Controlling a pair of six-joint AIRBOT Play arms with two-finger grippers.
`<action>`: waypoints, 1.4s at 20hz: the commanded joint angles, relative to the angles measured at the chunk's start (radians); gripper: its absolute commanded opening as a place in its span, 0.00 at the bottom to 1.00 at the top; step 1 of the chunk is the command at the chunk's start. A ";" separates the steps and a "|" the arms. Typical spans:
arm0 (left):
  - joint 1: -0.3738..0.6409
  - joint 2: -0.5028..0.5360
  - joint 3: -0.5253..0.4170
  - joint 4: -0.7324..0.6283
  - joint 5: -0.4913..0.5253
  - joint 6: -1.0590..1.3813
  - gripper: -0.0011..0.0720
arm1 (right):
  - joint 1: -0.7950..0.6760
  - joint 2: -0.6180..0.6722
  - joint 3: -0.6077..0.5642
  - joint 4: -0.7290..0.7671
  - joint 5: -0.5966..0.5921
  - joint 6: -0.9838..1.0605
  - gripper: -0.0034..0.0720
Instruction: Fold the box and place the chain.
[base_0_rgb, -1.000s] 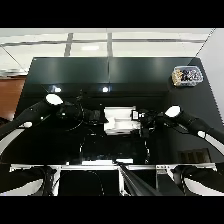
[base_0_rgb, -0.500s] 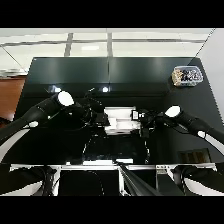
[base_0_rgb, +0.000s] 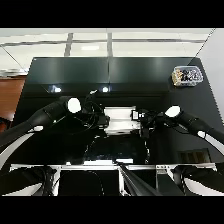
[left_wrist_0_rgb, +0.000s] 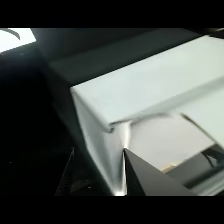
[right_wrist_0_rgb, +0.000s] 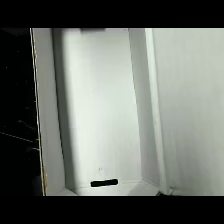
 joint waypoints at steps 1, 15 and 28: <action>-0.027 -0.001 0.000 0.068 0.025 -0.108 0.52 | 0.000 -0.001 0.000 0.000 0.000 0.000 0.22; -0.258 -0.167 0.255 0.531 -0.161 -0.676 0.47 | 0.000 -0.001 0.000 0.000 0.000 0.000 0.22; -0.257 -0.196 0.259 0.510 -0.191 -0.728 0.42 | 0.000 -0.001 0.000 0.000 0.000 0.000 0.22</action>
